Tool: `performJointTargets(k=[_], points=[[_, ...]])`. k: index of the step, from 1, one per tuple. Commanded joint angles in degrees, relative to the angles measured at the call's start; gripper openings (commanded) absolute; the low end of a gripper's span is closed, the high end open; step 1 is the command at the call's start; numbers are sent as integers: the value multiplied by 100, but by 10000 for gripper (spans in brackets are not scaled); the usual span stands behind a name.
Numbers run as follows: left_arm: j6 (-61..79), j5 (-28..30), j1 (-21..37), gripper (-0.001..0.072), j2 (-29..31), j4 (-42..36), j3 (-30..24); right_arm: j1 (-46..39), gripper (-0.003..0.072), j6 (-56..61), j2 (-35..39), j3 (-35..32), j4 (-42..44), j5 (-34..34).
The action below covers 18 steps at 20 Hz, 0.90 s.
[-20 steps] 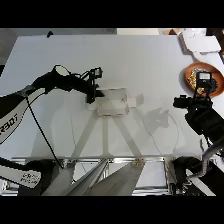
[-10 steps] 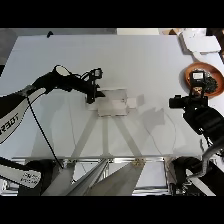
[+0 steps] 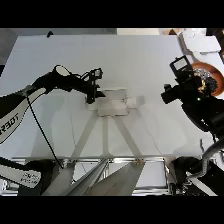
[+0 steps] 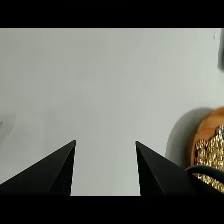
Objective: Fold the box and place the chain.
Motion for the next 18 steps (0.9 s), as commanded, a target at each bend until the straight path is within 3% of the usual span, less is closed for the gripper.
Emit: performJointTargets(k=[1, 6, 13, 15, 18], points=[[-2, 2, -4, 11, -4, 4, -2, 684, 408, -732, 4, 254, 127, 0], [0, 2, -4, 11, -4, 4, -2, 1464, 408, -752, 4, 251, 660, -13], [0, 2, -4, 11, -4, 4, -2, 2142, 409, -636, 2, 251, -168, -251], [0, 2, -4, 11, -4, 4, -2, 2227, 410, 326, 0, 251, -1049, -247], [0, 2, -2, 11, -4, 7, -2, 2225, 408, 2962, 2, 251, -2677, -310]])
